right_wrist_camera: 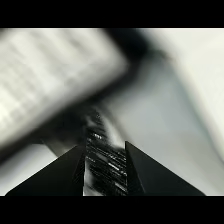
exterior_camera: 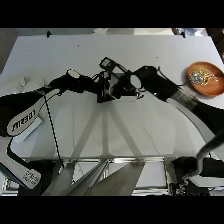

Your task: Fold the box and place the chain.

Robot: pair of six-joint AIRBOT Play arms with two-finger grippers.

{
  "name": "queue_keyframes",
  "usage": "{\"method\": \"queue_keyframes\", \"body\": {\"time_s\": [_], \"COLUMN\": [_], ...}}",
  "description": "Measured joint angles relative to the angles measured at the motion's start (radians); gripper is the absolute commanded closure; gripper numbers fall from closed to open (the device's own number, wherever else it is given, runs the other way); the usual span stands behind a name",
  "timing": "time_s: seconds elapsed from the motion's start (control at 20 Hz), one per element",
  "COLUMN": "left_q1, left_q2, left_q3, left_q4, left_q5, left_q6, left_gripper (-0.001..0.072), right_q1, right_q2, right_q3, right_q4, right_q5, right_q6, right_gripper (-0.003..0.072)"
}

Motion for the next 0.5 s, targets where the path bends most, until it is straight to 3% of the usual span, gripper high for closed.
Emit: {"method": "queue_keyframes", "body": {"time_s": [0.2, 0.35, 0.5], "left_q1": [0.000, 0.000, 0.000], "left_q2": [0.000, 0.000, 0.000], "left_q3": [0.000, 0.000, 0.000], "left_q4": [0.000, 0.000, 0.000], "left_q5": [0.000, 0.000, 0.000], "left_q6": [0.000, 0.000, 0.000], "left_gripper": [0.0429, 0.0429, 0.0429], "right_q1": [-0.158, -0.314, -0.447], "right_q2": [0.085, 0.100, 0.083], "right_q3": [0.000, 0.000, 0.000], "right_q4": [-0.033, -0.041, -0.047], "right_q5": [0.089, 0.176, 0.230], "right_q6": [0.000, 0.000, 0.000], "right_gripper": [0.0387, 0.0245, 0.0205]}}
